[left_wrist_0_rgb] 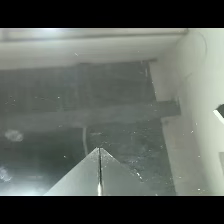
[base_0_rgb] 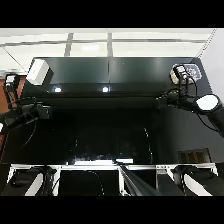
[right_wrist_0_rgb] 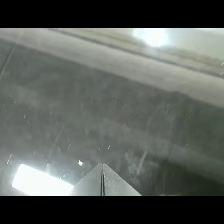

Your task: Fold the box and place the chain.

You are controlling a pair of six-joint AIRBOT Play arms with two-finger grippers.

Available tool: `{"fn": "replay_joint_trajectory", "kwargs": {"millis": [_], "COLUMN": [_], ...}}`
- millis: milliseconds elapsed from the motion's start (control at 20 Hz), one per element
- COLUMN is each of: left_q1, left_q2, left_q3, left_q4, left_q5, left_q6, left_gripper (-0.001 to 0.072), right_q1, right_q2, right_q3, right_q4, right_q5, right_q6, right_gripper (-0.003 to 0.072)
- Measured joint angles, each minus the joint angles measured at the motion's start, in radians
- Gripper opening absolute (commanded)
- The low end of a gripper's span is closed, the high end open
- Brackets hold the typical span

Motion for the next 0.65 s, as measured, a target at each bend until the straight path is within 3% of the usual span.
{"fn": "replay_joint_trajectory", "kwargs": {"millis": [650], "left_q1": [-0.002], "left_q2": [0.047], "left_q3": [-0.038], "left_q4": [0.016], "left_q5": [0.025], "left_q6": [0.0], "left_gripper": [0.0027], "right_q1": [0.0], "right_q2": [0.0], "right_q3": [-0.004], "right_q4": [-0.001], "right_q5": [0.027], "right_q6": [0.002], "right_gripper": [0.0019]}}
